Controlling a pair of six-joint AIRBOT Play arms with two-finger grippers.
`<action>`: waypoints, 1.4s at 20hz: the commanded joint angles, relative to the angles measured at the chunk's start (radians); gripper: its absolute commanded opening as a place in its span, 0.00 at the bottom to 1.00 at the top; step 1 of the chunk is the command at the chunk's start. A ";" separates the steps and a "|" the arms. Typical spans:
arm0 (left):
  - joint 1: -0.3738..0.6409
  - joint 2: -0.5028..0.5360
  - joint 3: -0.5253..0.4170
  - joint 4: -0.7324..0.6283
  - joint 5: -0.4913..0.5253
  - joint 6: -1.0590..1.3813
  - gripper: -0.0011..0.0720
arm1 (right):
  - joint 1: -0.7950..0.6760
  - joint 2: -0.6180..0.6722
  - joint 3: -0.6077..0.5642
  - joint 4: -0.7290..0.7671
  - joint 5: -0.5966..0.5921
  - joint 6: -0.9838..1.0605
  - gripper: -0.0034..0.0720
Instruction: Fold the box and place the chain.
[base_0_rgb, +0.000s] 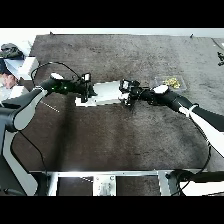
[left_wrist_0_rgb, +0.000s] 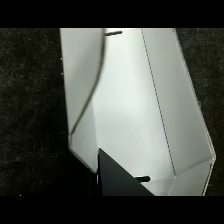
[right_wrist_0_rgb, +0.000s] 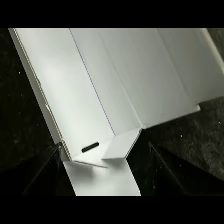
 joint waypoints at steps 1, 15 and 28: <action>0.000 0.000 0.000 -0.005 -0.002 0.000 0.03 | -0.018 -0.033 0.047 -0.022 0.063 0.001 0.83; 0.000 0.000 0.000 -0.007 -0.002 0.000 0.03 | -0.105 -0.254 0.348 -0.146 0.403 0.093 0.84; 0.000 0.000 0.000 -0.012 -0.001 0.000 0.03 | -0.107 -0.395 0.511 -0.183 0.663 0.244 0.84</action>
